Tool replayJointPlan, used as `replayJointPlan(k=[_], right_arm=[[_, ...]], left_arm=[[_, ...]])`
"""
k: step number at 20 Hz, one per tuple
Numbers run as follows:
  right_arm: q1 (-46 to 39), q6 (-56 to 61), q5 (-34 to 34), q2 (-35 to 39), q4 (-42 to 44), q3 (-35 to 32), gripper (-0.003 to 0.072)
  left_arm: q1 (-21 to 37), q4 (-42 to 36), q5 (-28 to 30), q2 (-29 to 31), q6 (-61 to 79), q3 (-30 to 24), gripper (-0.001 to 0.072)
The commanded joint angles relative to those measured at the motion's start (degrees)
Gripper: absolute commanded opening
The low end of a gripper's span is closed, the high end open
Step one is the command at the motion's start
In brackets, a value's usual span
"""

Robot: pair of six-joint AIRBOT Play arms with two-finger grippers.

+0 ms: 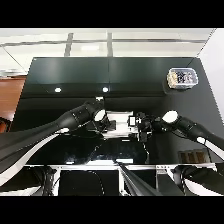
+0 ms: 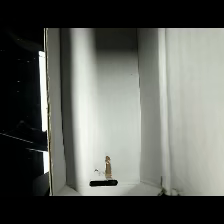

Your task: Fold the box and place the chain.

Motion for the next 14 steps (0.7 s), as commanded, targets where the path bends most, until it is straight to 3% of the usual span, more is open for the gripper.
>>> replayJointPlan(k=[1,7,14], right_arm=[[0.04,2.27,4.70,0.04,0.50,0.04,0.0720],[-0.07,9.25,7.50,6.43,-11.87,0.07,0.0720],[-0.42,9.18,6.95,8.20,-11.21,-0.11,0.0720]], left_arm=[[0.00,0.50,0.07,0.04,0.15,0.04,0.0027],[0.44,1.95,-1.40,0.07,1.79,0.04,0.0026],[0.35,2.99,-2.05,0.07,1.81,0.04,0.0027]])
